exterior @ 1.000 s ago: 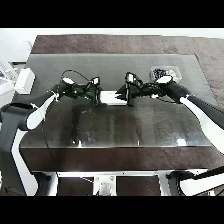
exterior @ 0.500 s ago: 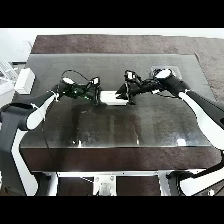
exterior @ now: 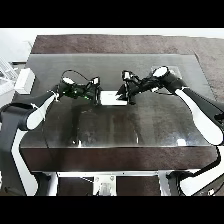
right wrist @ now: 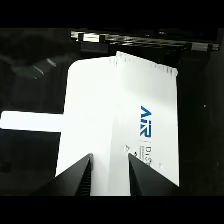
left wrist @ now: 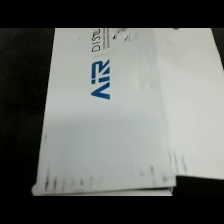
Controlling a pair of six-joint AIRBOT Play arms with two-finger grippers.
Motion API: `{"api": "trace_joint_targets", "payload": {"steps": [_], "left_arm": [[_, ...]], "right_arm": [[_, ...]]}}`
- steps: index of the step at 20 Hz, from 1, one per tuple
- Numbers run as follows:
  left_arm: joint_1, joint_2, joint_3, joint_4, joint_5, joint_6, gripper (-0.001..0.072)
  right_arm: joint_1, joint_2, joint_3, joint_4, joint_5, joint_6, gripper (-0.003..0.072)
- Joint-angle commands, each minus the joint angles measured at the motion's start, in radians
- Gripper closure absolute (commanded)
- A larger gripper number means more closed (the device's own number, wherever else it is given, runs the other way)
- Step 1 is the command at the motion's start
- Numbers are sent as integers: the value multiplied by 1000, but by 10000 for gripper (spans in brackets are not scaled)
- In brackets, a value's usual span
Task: Fold the box and place the chain.
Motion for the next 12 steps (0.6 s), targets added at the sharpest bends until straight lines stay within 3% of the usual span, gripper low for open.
{"api": "trace_joint_targets", "payload": {"steps": [1,5,8,12], "left_arm": [[1,1,0,0,-1,0,238],[1,1,0,0,-1,0,238],[1,1,0,0,-1,0,238],[1,1,0,0,-2,0,238]], "right_arm": [[3,-13,30,-18,2,21,380],[4,-13,58,-41,13,48,393],[11,-13,59,-52,92,82,406],[18,-19,56,-51,82,92,408]]}}
